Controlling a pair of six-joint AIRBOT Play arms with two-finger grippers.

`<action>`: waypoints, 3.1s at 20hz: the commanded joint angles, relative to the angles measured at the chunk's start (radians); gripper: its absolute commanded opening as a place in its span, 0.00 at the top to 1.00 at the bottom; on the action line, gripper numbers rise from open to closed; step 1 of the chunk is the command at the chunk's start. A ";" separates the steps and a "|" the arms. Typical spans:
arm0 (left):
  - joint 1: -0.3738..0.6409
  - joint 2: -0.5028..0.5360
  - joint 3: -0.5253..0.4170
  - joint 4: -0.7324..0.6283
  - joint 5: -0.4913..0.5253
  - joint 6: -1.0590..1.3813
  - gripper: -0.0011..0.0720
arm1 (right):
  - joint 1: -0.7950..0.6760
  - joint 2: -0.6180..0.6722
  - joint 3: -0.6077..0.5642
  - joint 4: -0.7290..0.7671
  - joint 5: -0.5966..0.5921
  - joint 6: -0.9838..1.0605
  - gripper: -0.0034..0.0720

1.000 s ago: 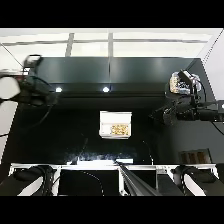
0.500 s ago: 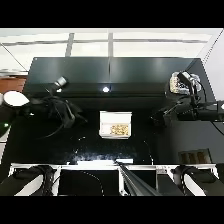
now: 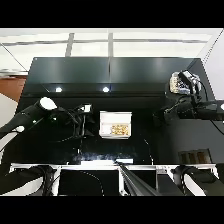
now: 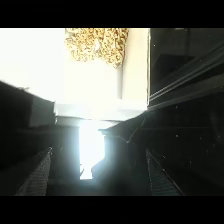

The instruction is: Fold the box and place the chain.

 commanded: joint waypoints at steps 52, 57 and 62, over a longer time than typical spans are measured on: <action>-0.142 -0.119 0.039 -0.106 0.122 0.073 0.01 | 0.000 0.000 0.000 -0.011 -0.012 0.001 0.02; -0.151 -0.119 0.038 -0.093 0.122 0.070 0.01 | 0.000 0.000 0.000 -0.011 -0.011 0.001 0.02; -0.154 -0.119 0.038 -0.087 0.140 0.049 0.21 | 0.000 0.000 0.000 -0.010 -0.013 0.001 0.02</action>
